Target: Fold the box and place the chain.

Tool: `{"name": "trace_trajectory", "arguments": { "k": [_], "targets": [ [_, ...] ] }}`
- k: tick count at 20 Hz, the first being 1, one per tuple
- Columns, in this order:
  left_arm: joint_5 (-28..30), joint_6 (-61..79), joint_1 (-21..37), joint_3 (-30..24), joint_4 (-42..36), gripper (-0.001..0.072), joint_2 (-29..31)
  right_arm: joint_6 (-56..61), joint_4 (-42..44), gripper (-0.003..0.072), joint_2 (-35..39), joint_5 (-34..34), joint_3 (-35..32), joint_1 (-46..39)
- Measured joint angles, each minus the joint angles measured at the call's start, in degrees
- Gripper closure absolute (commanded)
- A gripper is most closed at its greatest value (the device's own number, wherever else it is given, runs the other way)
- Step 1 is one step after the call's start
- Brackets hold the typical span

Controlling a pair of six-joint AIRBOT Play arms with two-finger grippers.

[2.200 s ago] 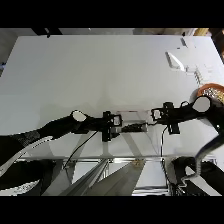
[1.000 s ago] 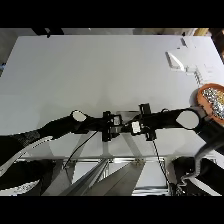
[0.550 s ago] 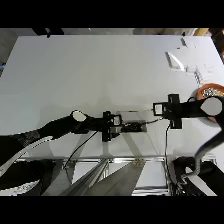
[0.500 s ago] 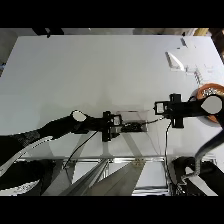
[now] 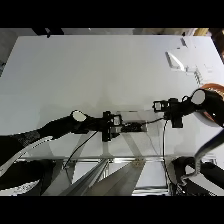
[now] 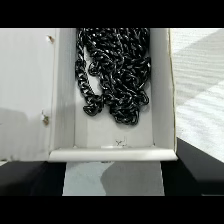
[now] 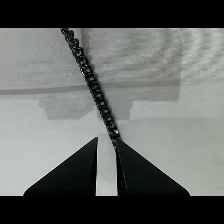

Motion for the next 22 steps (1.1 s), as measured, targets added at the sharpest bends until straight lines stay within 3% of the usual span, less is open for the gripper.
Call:
{"name": "trace_trajectory", "arguments": {
  "k": [14,17,22],
  "targets": [
    [0.0,0.0,0.0,0.0,0.0,0.0395,0.0,-4.9,-0.2,0.0573,-4.5,-3.1,0.0,-0.1],
    [0.0,0.0,0.0,0.0,0.0,0.0395,0.0,-5.0,0.1,0.0671,-5.1,-3.1,0.0,-0.1],
    [0.0,0.0,0.0,0.0,0.0,0.0395,0.0,-4.9,0.4,0.0671,-3.0,-0.6,0.0,0.0]
  ]
}}
